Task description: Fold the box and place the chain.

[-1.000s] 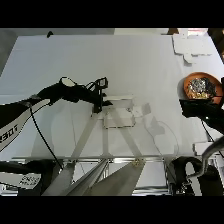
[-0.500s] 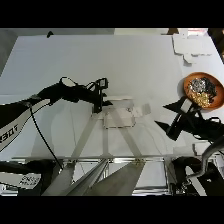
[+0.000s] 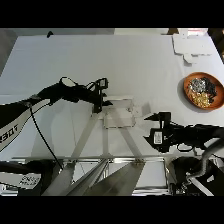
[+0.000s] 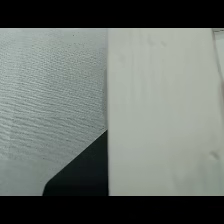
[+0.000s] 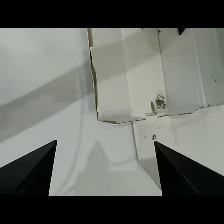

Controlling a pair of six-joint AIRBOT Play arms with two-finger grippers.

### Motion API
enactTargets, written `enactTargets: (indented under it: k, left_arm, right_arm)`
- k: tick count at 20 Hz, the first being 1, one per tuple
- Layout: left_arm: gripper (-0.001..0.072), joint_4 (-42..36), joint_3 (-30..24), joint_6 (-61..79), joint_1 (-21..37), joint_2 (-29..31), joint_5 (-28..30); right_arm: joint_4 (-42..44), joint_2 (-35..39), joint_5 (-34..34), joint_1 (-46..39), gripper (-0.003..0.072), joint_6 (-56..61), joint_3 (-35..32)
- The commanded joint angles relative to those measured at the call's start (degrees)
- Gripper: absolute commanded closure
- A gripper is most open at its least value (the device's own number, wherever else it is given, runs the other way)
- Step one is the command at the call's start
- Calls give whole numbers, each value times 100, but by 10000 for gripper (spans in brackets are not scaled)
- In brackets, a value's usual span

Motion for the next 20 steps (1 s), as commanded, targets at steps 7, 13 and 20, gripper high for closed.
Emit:
enactTargets:
  k: [7,13,20]
  left_arm:
    - [696,2,-2,0,-4,-4,0]
    - [696,2,-2,0,-4,-4,-2]
    - [696,2,-2,0,-4,-4,-2]
  right_arm:
    - [118,-828,-68,-345,51,-35,0]
    - [2083,-2210,-481,-2031,-19,-2308,2]
    - [3501,-3499,-551,-2168,-19,-4706,0]
